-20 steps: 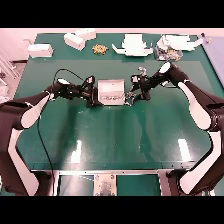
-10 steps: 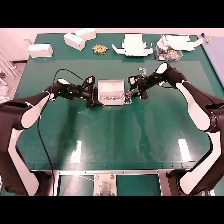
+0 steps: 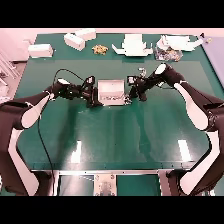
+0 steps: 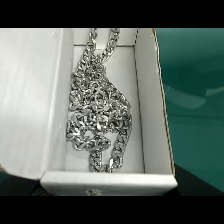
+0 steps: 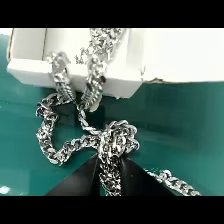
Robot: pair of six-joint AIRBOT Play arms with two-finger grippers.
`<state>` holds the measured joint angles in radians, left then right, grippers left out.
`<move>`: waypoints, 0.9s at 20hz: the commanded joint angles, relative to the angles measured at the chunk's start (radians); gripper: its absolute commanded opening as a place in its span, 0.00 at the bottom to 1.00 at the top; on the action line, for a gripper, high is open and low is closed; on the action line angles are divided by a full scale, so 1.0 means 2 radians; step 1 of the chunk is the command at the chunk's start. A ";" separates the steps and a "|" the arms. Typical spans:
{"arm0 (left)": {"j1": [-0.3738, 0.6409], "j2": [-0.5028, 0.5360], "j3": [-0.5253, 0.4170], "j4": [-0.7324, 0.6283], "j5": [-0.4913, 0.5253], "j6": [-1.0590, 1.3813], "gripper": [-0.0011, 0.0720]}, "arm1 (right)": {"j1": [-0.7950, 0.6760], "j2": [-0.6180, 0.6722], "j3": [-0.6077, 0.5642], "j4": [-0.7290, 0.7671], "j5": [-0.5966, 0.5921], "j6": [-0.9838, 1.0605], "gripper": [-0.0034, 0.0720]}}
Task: Fold the box and place the chain.
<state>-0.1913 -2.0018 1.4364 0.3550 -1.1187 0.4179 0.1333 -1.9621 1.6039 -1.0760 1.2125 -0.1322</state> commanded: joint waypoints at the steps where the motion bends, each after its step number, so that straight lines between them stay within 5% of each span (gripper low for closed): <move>1: 0.000 0.000 0.000 0.000 0.000 0.000 0.56 | 0.001 0.005 0.001 -0.002 0.005 0.048 0.05; 8: 0.000 0.000 0.000 0.000 0.000 0.000 0.56 | 0.000 0.080 0.001 0.085 0.005 0.057 0.05; 18: 0.000 0.000 0.000 0.000 0.000 0.000 0.56 | 0.001 0.175 0.001 0.117 0.005 0.106 0.05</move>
<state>-0.1913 -2.0018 1.4364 0.3550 -1.1194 0.4183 0.1345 -1.6714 1.6039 -0.8867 1.2255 0.0559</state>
